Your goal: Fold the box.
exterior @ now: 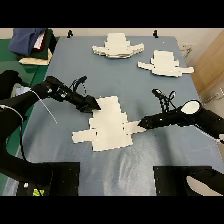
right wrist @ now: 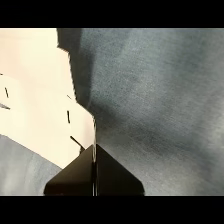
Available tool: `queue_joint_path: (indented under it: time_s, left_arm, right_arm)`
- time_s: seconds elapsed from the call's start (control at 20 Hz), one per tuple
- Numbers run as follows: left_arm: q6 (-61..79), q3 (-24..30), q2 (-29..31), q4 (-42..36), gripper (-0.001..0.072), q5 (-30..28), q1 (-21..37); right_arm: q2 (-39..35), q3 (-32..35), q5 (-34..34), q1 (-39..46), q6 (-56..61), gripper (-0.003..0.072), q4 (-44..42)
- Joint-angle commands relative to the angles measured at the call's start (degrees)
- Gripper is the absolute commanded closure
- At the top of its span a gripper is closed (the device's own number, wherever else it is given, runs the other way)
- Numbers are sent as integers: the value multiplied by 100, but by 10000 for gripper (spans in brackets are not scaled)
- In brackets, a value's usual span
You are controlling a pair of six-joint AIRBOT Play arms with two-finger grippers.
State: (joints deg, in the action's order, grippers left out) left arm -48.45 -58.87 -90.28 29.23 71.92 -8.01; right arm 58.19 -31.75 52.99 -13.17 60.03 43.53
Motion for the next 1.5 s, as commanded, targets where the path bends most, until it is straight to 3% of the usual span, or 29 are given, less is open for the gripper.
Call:
queue_joint_path:
  time_s: [0.0, 0.05, 0.1, 0.45, 0.5, 0.65, 0.7, 0.75, 0.8, 0.9, 1.0, 1.2, 1.45]
  left_arm:
    - [540, 0, -151, -243, 280, 122, -61]
    - [719, 0, -151, -249, 433, 155, -68]
    - [839, 0, -151, -245, 472, 199, -70]
    - [1294, 0, -151, -236, 489, 369, -70]
    - [1401, 0, -151, -229, 697, 376, -72]
    - [1650, -15, -151, -232, 695, 365, -125]
    - [1729, -52, -149, -240, 696, 358, -142]
    - [1805, -122, -136, -240, 698, 345, -166]
    - [1893, -214, -107, -247, 699, 328, -203]
    - [2138, -352, 98, -247, 699, 2, -361]
    - [2608, -317, 533, -243, 699, -728, -680]
    - [4076, 39, 1381, -273, 699, -1834, -1368]
    - [6461, 942, 1670, -1880, 699, -2098, -1738]
  right_arm:
    - [-4, 4, 9, -7, 61, 684, 0]
    - [-4, 4, 9, -7, 63, 684, 0]
    - [-4, 4, 9, -7, 70, 684, 0]
    - [-4, 4, 9, -7, 168, 684, 4]
    - [-4, 4, 9, -7, 168, 684, 4]
    - [-4, 2, 9, -7, 168, 683, 0]
    - [-4, -13, 9, -4, 205, 639, 20]
    - [-4, -72, 7, -2, 278, 512, 81]
    - [-4, -197, 26, 31, 420, 446, 236]
    - [-7, -608, 240, 229, 935, 445, 739]
    - [-7, -1233, 726, 540, 1270, 444, 1250]
    - [-13, -2385, 1458, 1043, 2096, 454, 1974]
    - [-46, -2535, 1005, 920, 2258, 465, 1998]
